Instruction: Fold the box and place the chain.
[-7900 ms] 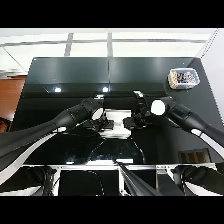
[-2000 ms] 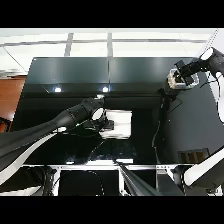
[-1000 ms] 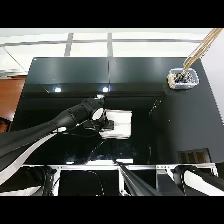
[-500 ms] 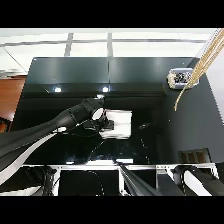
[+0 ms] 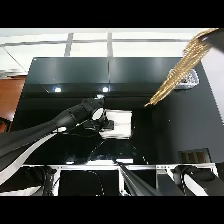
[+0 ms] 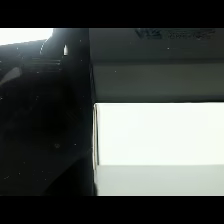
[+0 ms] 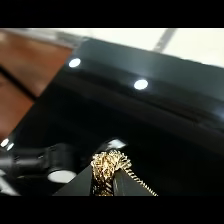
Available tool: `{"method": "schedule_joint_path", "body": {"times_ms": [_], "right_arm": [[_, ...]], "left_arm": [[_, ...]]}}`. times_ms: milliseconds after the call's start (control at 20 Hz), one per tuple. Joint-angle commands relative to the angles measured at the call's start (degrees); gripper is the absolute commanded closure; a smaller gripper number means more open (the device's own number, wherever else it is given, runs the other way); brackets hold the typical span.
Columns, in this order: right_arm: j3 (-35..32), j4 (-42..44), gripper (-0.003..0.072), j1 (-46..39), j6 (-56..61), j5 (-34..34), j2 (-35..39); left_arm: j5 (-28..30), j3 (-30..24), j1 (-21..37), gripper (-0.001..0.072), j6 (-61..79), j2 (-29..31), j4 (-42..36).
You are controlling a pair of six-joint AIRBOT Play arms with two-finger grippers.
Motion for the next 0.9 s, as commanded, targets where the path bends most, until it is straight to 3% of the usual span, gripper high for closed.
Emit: {"method": "schedule_joint_path", "body": {"times_ms": [0,350,650,850], "right_arm": [[-2.23,0.87,0.0674,9.44,0.83,-5.31,0.17],[-13.14,0.66,0.0674,16.68,0.83,-11.43,-0.02],[-26.80,0.70,0.0674,17.44,1.09,-17.25,-0.02],[-30.69,0.83,0.0674,17.44,1.09,-18.80,-0.13]], "left_arm": [[0.09,0.04,0.04,0.0685,0.00,-0.02,-0.02],[0.09,0.04,0.04,0.0685,0.00,-0.02,-0.02],[0.04,0.04,0.04,0.0685,0.00,-0.02,-0.02],[0.04,0.04,0.04,0.0685,0.00,-0.02,-0.02]]}}
